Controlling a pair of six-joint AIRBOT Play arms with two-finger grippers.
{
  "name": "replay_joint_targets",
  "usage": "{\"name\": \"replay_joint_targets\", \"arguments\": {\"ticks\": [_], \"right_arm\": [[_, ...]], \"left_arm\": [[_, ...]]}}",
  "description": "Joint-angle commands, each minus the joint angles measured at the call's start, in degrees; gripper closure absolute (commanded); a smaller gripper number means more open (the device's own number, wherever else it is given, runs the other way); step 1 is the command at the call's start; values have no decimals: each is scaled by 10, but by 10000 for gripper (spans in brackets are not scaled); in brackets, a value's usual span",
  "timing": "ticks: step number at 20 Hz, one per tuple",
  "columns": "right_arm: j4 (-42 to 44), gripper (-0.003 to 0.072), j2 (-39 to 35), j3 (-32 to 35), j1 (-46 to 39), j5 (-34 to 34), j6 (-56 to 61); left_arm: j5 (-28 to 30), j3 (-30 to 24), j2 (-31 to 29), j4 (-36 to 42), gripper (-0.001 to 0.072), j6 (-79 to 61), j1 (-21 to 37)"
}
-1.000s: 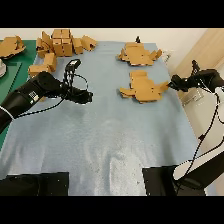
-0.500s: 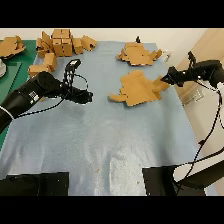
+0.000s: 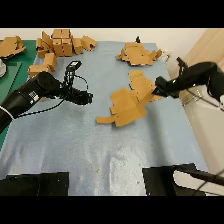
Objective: Fold the box.
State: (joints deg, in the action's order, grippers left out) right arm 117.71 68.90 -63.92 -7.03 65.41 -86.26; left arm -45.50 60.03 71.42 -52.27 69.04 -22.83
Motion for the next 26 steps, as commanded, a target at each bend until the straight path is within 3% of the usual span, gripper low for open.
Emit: {"name": "replay_joint_targets", "arguments": {"ticks": [1, 3, 6, 7, 8, 9, 15, 21, 23, 26], "right_arm": [[-27, 686, -86, 122, 60, -58, 86], [-44, 686, -113, 180, 94, -99, 128], [-76, 681, -120, 231, 136, -108, 156], [-79, 593, -120, 242, 145, -108, 156], [-80, 448, -118, 247, 147, -104, 156], [-84, 398, -114, 248, 147, -97, 155], [-115, 398, -78, 247, 146, -89, 150], [-7, 402, -40, 247, 146, -117, 61], [11, 481, -40, 246, 146, -126, 51], [13, 496, -40, 246, 147, -113, 45]], "left_arm": [[-7, 0, 0, 0, 698, 0, 0], [-6, 0, 0, 0, 698, 0, 0], [-13, 0, 0, 0, 698, 0, 0], [-19, 0, 0, 0, 697, 0, 0], [-23, 0, 0, 0, 697, 0, 0], [-25, 0, 0, 0, 697, 0, 0], [-27, 0, 0, -1, 697, 0, 0], [-48, 0, 1, -1, 697, -1, 1], [-60, 0, 2, 0, 696, -2, 1], [-61, 0, 4, 0, 696, -2, 1]]}}
